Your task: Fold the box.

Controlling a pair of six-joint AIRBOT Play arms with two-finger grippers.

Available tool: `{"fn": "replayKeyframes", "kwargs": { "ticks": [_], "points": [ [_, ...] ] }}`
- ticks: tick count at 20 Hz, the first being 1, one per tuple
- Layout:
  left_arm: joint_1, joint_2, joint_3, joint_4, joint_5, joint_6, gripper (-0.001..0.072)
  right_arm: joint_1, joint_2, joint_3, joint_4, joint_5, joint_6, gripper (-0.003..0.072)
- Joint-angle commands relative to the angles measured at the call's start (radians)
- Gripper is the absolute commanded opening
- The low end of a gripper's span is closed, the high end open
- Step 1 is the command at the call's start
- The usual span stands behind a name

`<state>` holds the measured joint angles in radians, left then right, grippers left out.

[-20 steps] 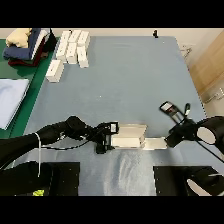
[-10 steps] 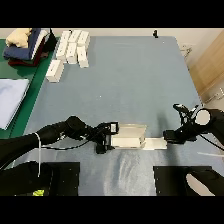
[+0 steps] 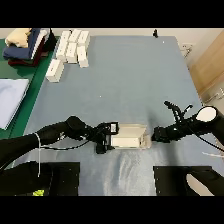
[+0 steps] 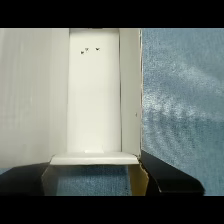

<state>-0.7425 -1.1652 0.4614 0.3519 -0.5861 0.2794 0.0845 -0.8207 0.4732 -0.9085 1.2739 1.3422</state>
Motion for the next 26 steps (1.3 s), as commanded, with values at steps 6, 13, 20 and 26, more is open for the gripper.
{"fn": "replayKeyframes", "kwargs": {
  "ticks": [6,13,20,26],
  "points": [
    [0.000,0.000,0.001,0.000,0.000,0.000,0.0405,0.098,0.053,0.000,0.060,-0.057,0.002,0.0403],
    [0.000,0.000,0.001,0.000,0.000,0.000,0.0405,0.391,-0.014,0.007,-0.156,-0.244,0.286,0.0401],
    [0.000,0.000,0.001,0.000,0.000,0.000,0.0405,0.572,-0.076,0.090,-0.418,-0.284,0.654,0.0327],
    [0.000,0.000,0.001,0.000,0.000,0.000,0.0405,0.759,-0.277,0.259,-0.714,-0.091,1.006,0.0301]
  ]
}}
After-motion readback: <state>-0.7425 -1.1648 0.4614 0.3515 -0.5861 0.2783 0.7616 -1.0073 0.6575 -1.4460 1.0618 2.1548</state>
